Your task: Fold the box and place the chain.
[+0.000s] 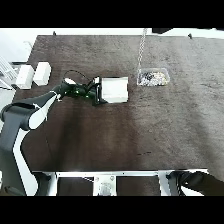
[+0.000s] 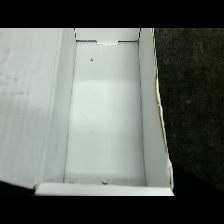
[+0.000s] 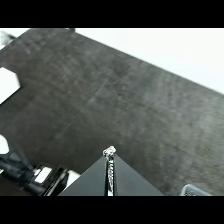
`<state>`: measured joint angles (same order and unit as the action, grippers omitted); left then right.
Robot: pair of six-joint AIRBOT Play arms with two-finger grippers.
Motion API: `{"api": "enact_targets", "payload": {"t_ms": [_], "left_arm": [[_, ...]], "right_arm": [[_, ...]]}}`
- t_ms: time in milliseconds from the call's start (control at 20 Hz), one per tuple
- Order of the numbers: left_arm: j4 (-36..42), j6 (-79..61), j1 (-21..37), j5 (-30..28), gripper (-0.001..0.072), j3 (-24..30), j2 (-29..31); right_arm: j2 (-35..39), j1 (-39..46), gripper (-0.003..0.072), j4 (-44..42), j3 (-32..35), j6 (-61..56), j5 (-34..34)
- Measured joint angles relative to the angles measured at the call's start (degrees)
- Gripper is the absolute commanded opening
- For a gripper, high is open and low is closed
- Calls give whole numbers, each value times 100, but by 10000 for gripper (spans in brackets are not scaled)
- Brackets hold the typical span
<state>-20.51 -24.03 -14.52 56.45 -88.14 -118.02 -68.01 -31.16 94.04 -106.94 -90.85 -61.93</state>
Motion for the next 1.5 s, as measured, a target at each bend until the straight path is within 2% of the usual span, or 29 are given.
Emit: {"api": "enact_targets", "payload": {"t_ms": [150, 300, 550, 800, 850, 950, 1100, 1200, 1350, 1500], "left_arm": [[0, -2, 0, 0, 279, 0, 0], [0, -2, 0, 0, 279, 0, 0], [0, -2, 0, 0, 278, 0, 0], [0, -2, 0, -2, 279, 0, 0], [0, -2, 0, 0, 279, 0, 0], [0, -2, 0, 0, 279, 0, 0], [0, -2, 0, -2, 279, 0, 0], [2, -2, 0, -2, 279, 0, 0], [0, 0, 0, -2, 278, 0, 0], [0, 0, 0, 0, 279, 0, 0]], "right_arm": [[0, -138, 4, -87, 431, -26, 208], [-15, -201, 4, -278, 1108, -50, 841], [-356, -225, 4, -562, 2522, -308, 2321], [-1523, -144, 5, -638, 3952, -597, 4286], [-1733, -133, 66, -643, 4089, -638, 4503], [-2065, -70, 526, -658, 4264, -706, 4824], [-2135, 127, 529, -654, 4269, -756, 5101], [-1825, 310, 519, -656, 4232, -772, 5189], [-1204, 787, 533, -658, 4242, -826, 4669], [-999, 1453, 533, -693, 4524, -1130, 4131]]}}
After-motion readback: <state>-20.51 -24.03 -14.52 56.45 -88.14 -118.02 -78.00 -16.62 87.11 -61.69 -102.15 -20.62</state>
